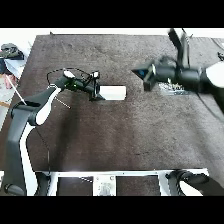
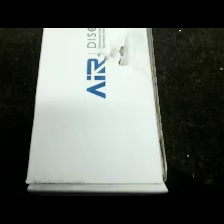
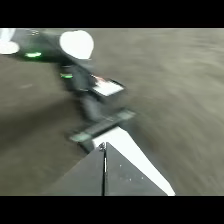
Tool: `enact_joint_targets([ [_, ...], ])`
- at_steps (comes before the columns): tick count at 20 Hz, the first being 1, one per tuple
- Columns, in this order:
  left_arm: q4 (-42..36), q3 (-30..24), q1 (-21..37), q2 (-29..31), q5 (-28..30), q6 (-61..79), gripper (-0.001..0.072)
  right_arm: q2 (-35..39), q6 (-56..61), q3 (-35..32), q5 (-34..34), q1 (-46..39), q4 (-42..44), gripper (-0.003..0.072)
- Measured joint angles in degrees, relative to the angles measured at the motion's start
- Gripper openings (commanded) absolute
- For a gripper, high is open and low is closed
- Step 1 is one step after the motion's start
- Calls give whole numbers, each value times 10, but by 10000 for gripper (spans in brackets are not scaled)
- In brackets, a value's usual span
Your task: Fold the box and place the chain.
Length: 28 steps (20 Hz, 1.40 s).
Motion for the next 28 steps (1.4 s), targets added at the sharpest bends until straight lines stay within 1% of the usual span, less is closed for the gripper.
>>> enact_joint_targets([
  [2,0,0,0,0,0,0,134,102,0,-134,-116,0,14,-12],
  [4,-1,0,0,0,0,0,134,194,1,-249,-216,0,33,-12],
  [6,-7,0,0,0,0,0,134,276,1,-333,-294,0,48,-12],
  [9,-12,0,0,0,0,0,133,366,1,-407,-355,0,51,-12],
  [10,-15,0,0,0,0,0,36,387,1,-421,-364,0,49,-11],
  [11,-17,0,0,0,0,-1,13,403,1,-431,-374,0,49,-12],
  [13,-30,0,1,1,0,-3,11,421,1,-443,-386,0,48,-11],
  [15,-61,1,8,11,0,-4,10,432,1,-450,-391,0,47,-11],
  [17,-89,4,22,34,6,-4,10,437,1,-453,-396,0,47,-11],
  [19,-107,8,47,72,28,-12,11,440,1,-455,-397,0,46,-11],
  [22,-113,11,101,132,82,-42,11,442,0,-456,-399,0,44,-11],
  [24,-100,12,149,161,138,-85,11,443,0,-457,-399,0,44,-11],
  [26,-71,12,200,177,196,-152,11,443,0,-457,-400,0,45,-11],
  [28,-25,7,247,184,259,-241,11,443,0,-457,-400,0,45,-11],
])
